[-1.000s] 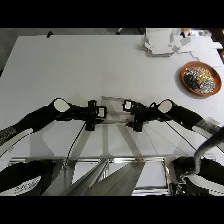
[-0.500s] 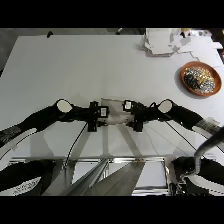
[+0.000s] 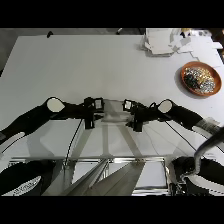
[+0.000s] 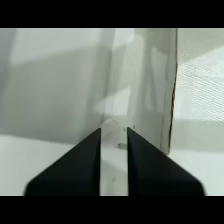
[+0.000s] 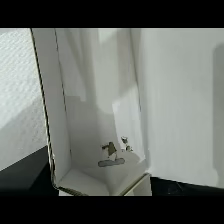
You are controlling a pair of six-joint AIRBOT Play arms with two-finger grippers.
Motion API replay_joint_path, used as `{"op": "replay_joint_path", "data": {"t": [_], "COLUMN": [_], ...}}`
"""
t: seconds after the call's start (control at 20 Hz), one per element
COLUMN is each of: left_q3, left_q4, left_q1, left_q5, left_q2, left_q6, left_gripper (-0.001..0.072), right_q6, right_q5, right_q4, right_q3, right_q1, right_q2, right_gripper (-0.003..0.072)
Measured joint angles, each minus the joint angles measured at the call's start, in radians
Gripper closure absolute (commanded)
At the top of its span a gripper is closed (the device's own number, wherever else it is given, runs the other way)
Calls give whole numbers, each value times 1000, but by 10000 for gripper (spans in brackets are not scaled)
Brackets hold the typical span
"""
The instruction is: Fold the box and place the chain.
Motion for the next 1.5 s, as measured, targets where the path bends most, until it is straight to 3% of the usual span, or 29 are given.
{"op": "replay_joint_path", "data": {"t": [0.35,0.6,0.8,1.0,1.2,1.5], "left_q3": [0,-24,-57,-70,-72,-70], "left_q4": [236,332,331,311,226,115], "left_q1": [168,298,346,348,316,249], "left_q5": [-151,-244,-261,-235,-184,-131], "left_q2": [179,218,166,42,-46,-80], "left_q6": [-480,-753,-863,-985,-1063,-1089], "left_gripper": [706,706,707,706,702,703], "right_q6": [-3,-3,-3,-3,-3,-3], "right_q5": [0,0,0,0,0,0], "right_q4": [-1,-2,-2,-2,-2,-2], "right_q3": [0,0,0,0,0,0], "right_q1": [0,0,0,0,0,0], "right_q2": [0,0,0,0,0,0], "right_gripper": [322,322,322,322,322,322]}}
